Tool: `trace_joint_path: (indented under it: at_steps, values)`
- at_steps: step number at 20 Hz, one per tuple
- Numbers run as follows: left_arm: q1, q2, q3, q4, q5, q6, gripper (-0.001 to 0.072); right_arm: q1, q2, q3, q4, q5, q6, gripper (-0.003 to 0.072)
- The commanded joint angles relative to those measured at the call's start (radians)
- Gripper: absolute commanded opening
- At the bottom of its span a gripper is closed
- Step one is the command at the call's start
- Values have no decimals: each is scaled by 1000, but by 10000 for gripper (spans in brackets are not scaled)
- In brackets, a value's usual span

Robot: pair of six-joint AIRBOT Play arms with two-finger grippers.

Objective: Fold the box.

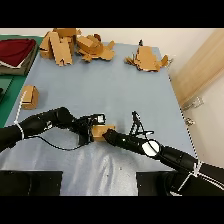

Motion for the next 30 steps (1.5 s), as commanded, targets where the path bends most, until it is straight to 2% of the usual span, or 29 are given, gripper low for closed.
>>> trace_joint_path:
  at_steps: [1,3,7,10,12,15,17,20,22,25,26,27,30]
  values:
    - [0,0,0,0,-1,0,355,2,-2,0,-14,-3,-3,1]
    - [0,0,0,0,-2,0,355,2,34,0,-31,-18,-5,2]
    - [1,0,0,0,8,-75,355,-85,224,-1,-78,-57,-2,2]
    - [2,1,10,13,6,-171,356,-178,298,-1,-138,-22,-3,2]
    - [2,8,28,20,7,-328,355,-214,306,-1,-159,11,-3,2]
    - [12,41,81,134,6,-636,355,-225,301,-1,-169,21,-1,2]
    - [51,72,128,279,-2,-824,356,-225,302,-1,-176,21,-1,2]
    - [173,105,203,441,-13,-999,357,-228,302,-2,-202,19,-1,2]
    - [278,102,247,489,-31,-998,357,-239,304,-2,-214,-4,-1,2]
    - [439,72,305,552,5,-994,375,-258,306,-2,-243,-22,-1,2]
    - [494,47,333,552,19,-994,514,-267,306,-2,-247,-20,-2,2]
    - [539,14,365,550,29,-995,586,-270,306,-2,-253,-21,-2,3]
    - [646,-128,500,550,21,-998,597,-270,306,-2,-283,-26,-1,2]
